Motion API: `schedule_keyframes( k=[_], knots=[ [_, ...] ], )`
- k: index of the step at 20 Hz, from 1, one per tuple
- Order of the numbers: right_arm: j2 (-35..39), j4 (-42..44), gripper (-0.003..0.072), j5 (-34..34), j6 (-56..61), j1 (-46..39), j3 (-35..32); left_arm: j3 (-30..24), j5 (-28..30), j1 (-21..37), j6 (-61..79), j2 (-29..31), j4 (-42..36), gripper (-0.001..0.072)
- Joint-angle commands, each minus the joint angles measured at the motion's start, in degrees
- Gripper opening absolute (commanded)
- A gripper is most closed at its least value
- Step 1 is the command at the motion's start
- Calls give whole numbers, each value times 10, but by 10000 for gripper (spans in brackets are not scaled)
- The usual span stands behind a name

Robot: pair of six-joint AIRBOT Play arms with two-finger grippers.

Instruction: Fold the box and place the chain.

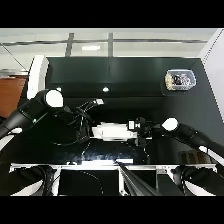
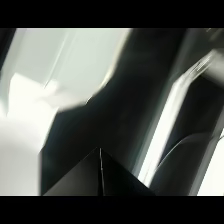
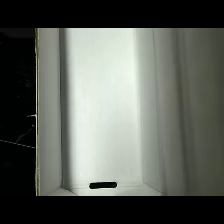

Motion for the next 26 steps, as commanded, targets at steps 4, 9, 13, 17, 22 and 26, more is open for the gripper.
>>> schedule_keyframes(
  k=[4,9,13,17,22,26],
  knots=[
    [0,1,567,-1,0,0,0,-62,250,-1,-38,3,-205,25],
    [0,1,566,-1,0,0,0,-104,410,-10,-37,-5,-219,26],
    [0,1,567,-1,0,0,0,-104,407,-17,-37,-53,-217,26],
    [0,1,567,-1,0,0,0,-103,395,-40,-30,-87,-204,26],
    [0,1,566,-1,0,0,0,-102,391,-8,-30,-21,-134,26],
    [0,1,567,-1,0,0,0,-102,329,59,-30,73,-87,26]
  ],
)
